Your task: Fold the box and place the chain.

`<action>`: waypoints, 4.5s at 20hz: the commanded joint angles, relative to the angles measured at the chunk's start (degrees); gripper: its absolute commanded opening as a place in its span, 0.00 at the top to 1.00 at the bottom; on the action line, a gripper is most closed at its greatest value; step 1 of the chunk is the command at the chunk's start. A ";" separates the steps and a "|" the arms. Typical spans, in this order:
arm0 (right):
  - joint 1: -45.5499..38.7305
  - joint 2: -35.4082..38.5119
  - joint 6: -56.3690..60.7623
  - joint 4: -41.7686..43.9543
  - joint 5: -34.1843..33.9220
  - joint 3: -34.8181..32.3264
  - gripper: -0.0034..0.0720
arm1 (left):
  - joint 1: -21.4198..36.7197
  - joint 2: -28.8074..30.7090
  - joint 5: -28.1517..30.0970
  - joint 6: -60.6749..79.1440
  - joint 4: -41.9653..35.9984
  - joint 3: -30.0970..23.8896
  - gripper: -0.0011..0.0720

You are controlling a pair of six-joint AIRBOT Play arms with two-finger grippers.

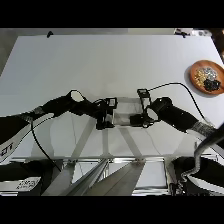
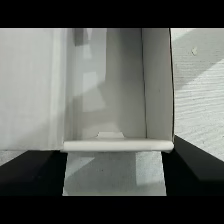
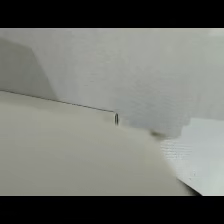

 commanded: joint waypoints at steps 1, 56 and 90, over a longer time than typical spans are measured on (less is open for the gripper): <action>-0.02 0.07 -0.35 0.00 -0.55 0.07 0.77 | -0.04 0.04 0.00 -0.09 -0.04 0.07 0.31; -63.67 -35.08 -39.54 5.86 -21.44 41.05 0.50 | -0.04 0.04 -0.20 -0.09 -0.09 0.07 0.31; -46.49 10.75 -46.82 17.90 21.31 27.45 0.94 | -0.04 0.04 -0.17 -0.09 -0.09 0.07 0.31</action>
